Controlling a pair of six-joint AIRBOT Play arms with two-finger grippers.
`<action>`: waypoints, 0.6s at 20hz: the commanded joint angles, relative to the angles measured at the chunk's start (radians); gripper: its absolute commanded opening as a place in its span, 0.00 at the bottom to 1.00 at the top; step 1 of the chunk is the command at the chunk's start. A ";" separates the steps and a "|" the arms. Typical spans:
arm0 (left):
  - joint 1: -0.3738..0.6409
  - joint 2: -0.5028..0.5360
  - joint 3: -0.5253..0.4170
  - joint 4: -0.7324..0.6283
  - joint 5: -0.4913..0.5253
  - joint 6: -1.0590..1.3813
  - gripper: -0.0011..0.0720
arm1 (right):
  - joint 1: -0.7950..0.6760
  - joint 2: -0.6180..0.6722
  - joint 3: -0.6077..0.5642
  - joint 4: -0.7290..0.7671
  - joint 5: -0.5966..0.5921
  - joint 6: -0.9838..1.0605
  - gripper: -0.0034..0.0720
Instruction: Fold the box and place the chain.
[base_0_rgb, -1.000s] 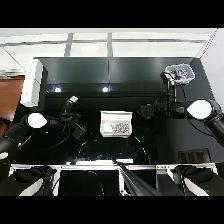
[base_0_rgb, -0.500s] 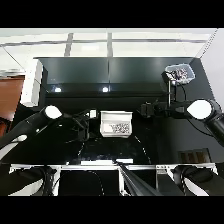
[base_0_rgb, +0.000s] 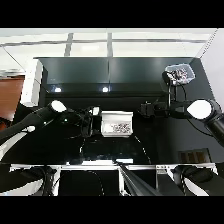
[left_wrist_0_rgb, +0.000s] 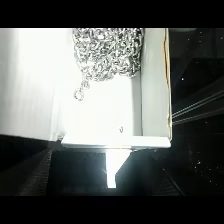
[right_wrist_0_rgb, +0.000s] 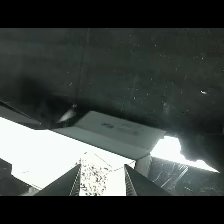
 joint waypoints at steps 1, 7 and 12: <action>-0.010 -0.006 0.003 -0.005 -0.007 0.016 0.99 | 0.000 0.000 0.001 0.002 -0.012 0.000 0.44; -0.019 -0.009 0.003 0.016 -0.006 -0.013 0.99 | 0.000 0.000 0.001 0.002 -0.014 0.000 0.44; -0.071 -0.009 0.003 -0.042 0.060 -0.013 0.99 | 0.000 0.000 0.001 0.002 -0.015 0.000 0.44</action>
